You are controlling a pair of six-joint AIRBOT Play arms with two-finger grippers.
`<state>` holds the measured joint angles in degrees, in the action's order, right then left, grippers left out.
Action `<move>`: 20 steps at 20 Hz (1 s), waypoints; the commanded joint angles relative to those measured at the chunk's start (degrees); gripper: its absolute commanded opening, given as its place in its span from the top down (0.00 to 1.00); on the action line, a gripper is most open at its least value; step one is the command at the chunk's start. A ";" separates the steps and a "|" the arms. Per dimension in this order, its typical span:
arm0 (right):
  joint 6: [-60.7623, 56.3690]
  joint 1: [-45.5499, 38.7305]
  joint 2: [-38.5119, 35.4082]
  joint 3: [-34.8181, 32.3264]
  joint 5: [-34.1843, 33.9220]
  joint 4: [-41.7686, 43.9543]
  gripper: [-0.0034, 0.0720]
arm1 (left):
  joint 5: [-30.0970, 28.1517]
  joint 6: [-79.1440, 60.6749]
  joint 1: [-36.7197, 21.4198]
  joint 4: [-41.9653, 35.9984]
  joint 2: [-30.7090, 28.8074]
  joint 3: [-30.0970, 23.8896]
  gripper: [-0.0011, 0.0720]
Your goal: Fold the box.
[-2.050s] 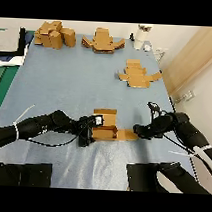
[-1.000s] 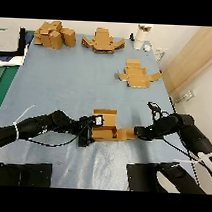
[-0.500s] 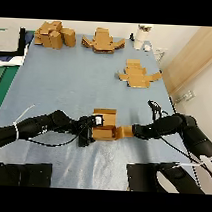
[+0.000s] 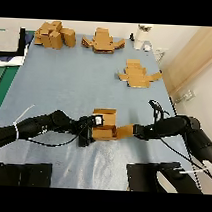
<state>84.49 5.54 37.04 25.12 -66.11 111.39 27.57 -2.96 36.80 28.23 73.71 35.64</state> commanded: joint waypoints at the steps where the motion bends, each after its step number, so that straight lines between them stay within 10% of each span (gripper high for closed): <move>1: 0.02 0.02 -1.05 0.04 -0.57 0.52 0.95 | -0.02 0.00 0.00 0.02 0.00 0.02 0.22; 10: 9.92 0.20 6.34 0.04 6.49 11.89 0.94 | -0.02 0.00 0.00 0.02 0.00 0.02 0.22; 14: 13.33 0.28 9.90 0.42 7.10 13.35 0.56 | -0.02 0.00 0.00 0.04 0.00 0.02 0.22; 20: 15.26 1.49 9.33 4.46 2.78 15.02 0.56 | 0.00 0.00 0.00 0.02 0.00 0.02 0.22</move>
<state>97.86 6.20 46.17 27.94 -60.84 124.90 27.59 -2.96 36.80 28.25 73.71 35.64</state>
